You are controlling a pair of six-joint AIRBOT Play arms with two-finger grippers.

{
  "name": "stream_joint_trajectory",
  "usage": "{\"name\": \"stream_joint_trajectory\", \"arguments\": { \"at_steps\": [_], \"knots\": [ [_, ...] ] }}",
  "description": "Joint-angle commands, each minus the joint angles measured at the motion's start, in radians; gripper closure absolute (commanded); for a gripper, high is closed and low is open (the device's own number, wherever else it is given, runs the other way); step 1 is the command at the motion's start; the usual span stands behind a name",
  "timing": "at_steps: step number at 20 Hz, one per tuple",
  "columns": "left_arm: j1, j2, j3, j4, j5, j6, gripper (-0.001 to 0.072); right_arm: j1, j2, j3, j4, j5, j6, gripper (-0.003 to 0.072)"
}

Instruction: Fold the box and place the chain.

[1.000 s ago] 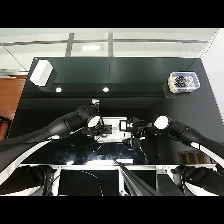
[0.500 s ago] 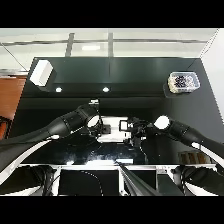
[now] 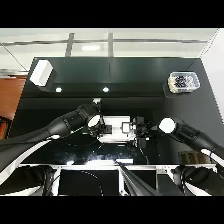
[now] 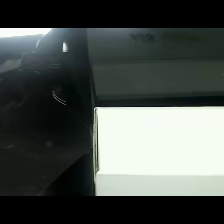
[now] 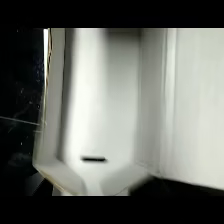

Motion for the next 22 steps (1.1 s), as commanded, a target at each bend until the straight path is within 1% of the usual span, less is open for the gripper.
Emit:
{"name": "stream_joint_trajectory", "arguments": {
  "at_steps": [1,4,5,6,8,9,10,12,17,18,20,22],
  "knots": [
    [0.001,0.0,0.001,0.03,-0.024,0.001,0.0682,0.0,0.034,0.001,-0.06,0.042,0.028,-0.0034],
    [0.001,0.0,0.001,0.029,-0.017,0.001,0.0681,0.0,0.033,0.001,-0.034,0.071,0.026,-0.0034],
    [0.0,0.0,0.001,0.029,-0.017,0.001,0.0681,0.0,0.029,0.001,-0.027,0.07,0.026,0.0095],
    [0.0,0.0,0.001,0.029,-0.017,0.001,0.0681,0.0,0.022,0.001,-0.01,0.068,0.026,0.0178],
    [0.0,0.0,0.001,0.028,-0.017,0.001,0.068,0.0,0.0,0.0,0.037,0.051,0.026,0.0283],
    [0.0,0.0,0.001,0.028,-0.017,0.001,0.068,0.001,-0.011,0.0,0.07,0.043,0.021,0.0438],
    [0.0,0.0,0.001,0.025,-0.017,0.001,0.068,0.001,-0.021,0.0,0.098,0.029,0.022,0.0501],
    [0.0,0.0,0.001,0.025,-0.017,0.001,0.068,0.001,-0.042,0.0,0.164,-0.005,0.022,0.0502],
    [0.0,0.0,0.001,0.021,-0.015,0.0,0.0679,0.027,-0.089,0.0,0.31,-0.016,0.023,0.0501],
    [0.0,0.0,0.001,0.021,-0.011,0.0,0.068,0.035,-0.102,0.0,0.339,-0.034,0.024,0.0501],
    [0.0,0.0,0.001,0.021,-0.005,0.0,0.068,0.035,-0.121,0.0,0.333,-0.085,0.076,0.0502],
    [0.0,0.0,0.001,0.021,-0.005,0.0,0.068,0.031,-0.122,0.0,0.312,-0.094,0.106,0.0502]
  ]
}}
